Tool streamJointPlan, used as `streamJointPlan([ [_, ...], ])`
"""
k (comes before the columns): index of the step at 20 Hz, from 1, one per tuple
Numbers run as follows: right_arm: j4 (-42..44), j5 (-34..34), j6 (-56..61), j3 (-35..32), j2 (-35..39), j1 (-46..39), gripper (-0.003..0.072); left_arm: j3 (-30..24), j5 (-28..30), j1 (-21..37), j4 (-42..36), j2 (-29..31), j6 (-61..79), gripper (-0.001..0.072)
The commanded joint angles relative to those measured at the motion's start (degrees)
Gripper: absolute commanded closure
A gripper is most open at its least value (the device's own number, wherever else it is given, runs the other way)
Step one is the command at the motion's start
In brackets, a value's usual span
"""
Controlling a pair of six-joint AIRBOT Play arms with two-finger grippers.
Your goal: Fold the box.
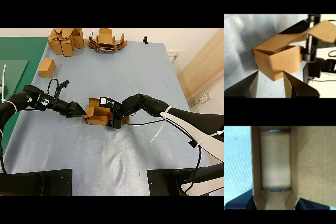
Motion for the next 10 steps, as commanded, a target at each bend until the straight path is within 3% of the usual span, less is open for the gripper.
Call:
streamJointPlan([
  [1, 0.0, -0.1, 0.0, 0.0, 0.0, 0.0, 0.0612, 0.0, -0.3, -1.9, -2.4, -0.1, 2.4, 0.0161],
  [6, 0.0, 0.0, 0.0, 0.0, 0.0, 0.0, 0.0612, 0.3, 8.3, -6.7, -2.0, -0.1, 1.9, 0.0162],
  [10, 0.0, 0.0, 0.0, 0.0, 0.0, 0.0, 0.0612, 3.7, 7.9, -8.7, 1.2, -0.1, -4.4, 0.0162],
])
